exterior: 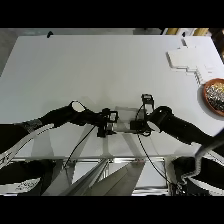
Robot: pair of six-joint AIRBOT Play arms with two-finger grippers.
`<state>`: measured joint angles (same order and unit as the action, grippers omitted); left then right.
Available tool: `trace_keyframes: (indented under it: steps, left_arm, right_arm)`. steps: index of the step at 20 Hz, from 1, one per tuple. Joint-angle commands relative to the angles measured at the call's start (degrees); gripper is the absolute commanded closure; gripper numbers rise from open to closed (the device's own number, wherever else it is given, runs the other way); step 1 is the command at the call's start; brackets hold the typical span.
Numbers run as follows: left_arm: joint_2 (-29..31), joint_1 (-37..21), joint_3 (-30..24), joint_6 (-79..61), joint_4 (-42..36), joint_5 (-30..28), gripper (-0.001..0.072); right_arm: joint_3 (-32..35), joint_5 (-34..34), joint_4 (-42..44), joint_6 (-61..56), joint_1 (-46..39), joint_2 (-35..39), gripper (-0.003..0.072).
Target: Fold the box and place the chain.
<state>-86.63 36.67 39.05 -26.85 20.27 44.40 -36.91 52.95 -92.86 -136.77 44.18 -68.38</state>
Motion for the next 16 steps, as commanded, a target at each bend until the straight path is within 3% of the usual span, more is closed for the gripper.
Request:
trace_keyframes:
  steps: [1,2,5,10,13,16]
  left_arm:
    - [0.04,-0.02,0.07,-0.04,0.07,0.00,0.0308]
    - [0.04,-0.02,0.07,-0.04,0.07,0.00,0.0308]
    - [0.04,-0.02,0.07,-0.04,0.07,0.00,0.0308]
    - [0.04,-0.02,0.07,-0.04,0.07,0.00,0.0308]
    - [0.04,-0.02,0.07,-0.04,0.07,0.00,0.0308]
    - [0.04,-0.02,0.07,-0.04,0.07,0.00,0.0308]
  right_arm:
    - [0.02,0.00,-0.33,0.44,0.04,1.09,0.0498]
    - [0.02,0.22,-0.85,2.10,0.02,2.56,0.0438]
    - [0.00,4.57,-1.86,9.11,0.02,9.88,0.0348]
    - [-4.04,15.21,-2.49,20.13,-5.07,28.33,0.0343]
    - [-8.00,16.28,-9.62,27.58,-16.44,34.51,0.0345]
    - [-9.29,13.31,-14.38,39.39,-34.56,32.92,0.0357]
